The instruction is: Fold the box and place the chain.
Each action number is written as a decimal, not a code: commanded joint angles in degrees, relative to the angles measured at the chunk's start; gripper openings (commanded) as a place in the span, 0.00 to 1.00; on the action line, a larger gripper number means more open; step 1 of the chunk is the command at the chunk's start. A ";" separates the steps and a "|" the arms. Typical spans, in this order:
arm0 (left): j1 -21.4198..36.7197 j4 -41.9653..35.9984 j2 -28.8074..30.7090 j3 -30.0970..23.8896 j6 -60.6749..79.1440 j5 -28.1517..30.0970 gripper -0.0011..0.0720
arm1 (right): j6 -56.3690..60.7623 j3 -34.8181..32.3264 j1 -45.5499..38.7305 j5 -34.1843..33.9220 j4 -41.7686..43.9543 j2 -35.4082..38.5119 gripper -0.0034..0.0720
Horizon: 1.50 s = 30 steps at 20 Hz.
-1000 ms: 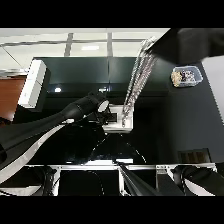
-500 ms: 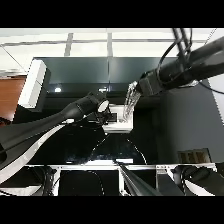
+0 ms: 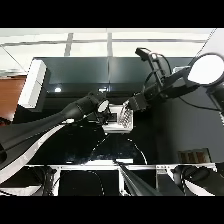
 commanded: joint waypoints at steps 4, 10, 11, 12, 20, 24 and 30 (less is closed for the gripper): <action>0.02 0.02 0.00 0.04 0.02 0.02 0.05 | 1.84 -12.52 0.42 -10.01 -1.70 -0.04 0.06; 0.02 -0.02 0.00 0.04 0.00 0.00 0.05 | 1.97 -17.84 -0.81 -17.59 0.02 -0.09 0.41; 0.02 -0.02 0.00 0.04 0.00 0.00 0.05 | 1.92 -17.84 -2.01 -16.57 0.11 -0.07 0.41; 0.02 -0.02 0.00 0.04 0.00 0.00 0.05 | 1.88 -17.81 -3.34 -14.62 0.07 0.04 0.41; 0.04 -0.11 0.00 0.13 -0.44 1.68 0.05 | -0.70 -17.84 -10.32 -7.67 -1.86 3.78 0.41; -0.09 -0.33 1.31 1.66 -0.74 -0.33 0.76 | -0.70 -17.84 -10.34 -7.52 -2.08 3.78 0.41; 0.02 9.92 14.51 -0.76 6.56 -5.01 0.80 | -0.70 -17.84 -10.99 -8.68 -2.34 3.78 0.41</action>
